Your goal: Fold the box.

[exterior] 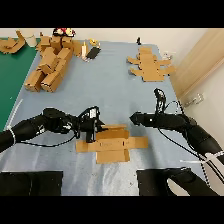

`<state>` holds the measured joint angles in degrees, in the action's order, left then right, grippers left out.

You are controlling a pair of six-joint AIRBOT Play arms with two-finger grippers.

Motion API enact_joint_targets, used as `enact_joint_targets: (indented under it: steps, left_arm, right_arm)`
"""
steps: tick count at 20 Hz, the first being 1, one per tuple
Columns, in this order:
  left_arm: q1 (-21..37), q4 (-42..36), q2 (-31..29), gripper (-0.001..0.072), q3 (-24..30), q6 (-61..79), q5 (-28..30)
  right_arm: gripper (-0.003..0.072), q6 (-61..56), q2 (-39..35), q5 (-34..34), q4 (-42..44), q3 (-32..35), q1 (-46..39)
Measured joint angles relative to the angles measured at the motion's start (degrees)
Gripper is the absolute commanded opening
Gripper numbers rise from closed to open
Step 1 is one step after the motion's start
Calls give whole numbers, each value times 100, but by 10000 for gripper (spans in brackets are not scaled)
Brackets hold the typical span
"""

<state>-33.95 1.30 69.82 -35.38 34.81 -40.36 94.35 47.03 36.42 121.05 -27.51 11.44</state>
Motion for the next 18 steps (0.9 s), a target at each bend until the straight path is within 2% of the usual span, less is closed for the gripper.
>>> enact_joint_targets:
  steps: [4, 8, 18]
  left_arm:
    - [-2, -94, 0, 11, -33, 205, 7]
    - [-136, -68, 9, 11, -20, 317, 350]
    - [-315, -87, 11, 11, 251, 466, 654]
  right_arm:
    - [362, 0, 0, 0, 17, 0, 4]
    - [362, 2, 0, 0, 22, 0, 4]
    - [362, 9, 0, -59, 24, 0, 4]
